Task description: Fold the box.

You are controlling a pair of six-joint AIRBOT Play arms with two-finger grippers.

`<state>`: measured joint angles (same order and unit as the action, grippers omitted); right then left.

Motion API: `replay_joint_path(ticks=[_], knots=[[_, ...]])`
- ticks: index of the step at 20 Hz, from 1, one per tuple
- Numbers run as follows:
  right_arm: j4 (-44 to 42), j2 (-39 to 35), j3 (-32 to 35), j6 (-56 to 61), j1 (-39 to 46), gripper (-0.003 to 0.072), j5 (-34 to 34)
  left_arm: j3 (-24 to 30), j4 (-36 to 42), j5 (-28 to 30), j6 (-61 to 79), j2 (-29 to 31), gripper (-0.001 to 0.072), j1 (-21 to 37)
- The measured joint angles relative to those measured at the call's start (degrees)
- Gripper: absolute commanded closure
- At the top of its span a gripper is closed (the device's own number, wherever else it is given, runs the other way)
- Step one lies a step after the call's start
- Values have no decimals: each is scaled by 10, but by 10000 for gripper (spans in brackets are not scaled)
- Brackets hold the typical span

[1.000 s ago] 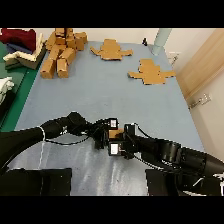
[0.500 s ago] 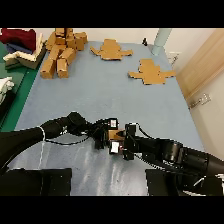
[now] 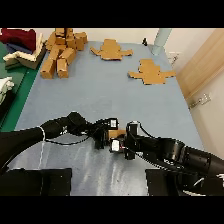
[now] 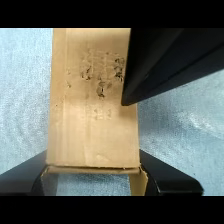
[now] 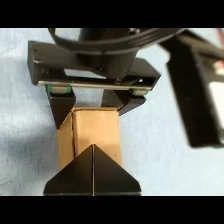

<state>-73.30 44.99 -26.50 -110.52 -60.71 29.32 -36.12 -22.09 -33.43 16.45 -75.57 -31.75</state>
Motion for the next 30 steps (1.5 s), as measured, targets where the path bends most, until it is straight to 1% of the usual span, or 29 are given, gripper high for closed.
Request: replay_joint_path(ticks=[10,20,24,26,27,28,30], knots=[[-19,27,0,1,0,682,4,0,0,0,0,0,315,0],[-22,27,1,1,0,682,7,0,0,0,0,0,314,0],[-23,12,-2,1,0,682,11,0,0,0,0,0,314,0],[-18,-6,-6,6,0,682,27,0,0,0,0,0,314,0],[-7,-17,-9,18,0,683,47,0,0,0,0,0,314,0],[10,-28,-13,43,1,682,71,0,0,0,0,0,314,0],[61,-50,-24,129,7,683,139,0,0,0,0,0,314,0]])
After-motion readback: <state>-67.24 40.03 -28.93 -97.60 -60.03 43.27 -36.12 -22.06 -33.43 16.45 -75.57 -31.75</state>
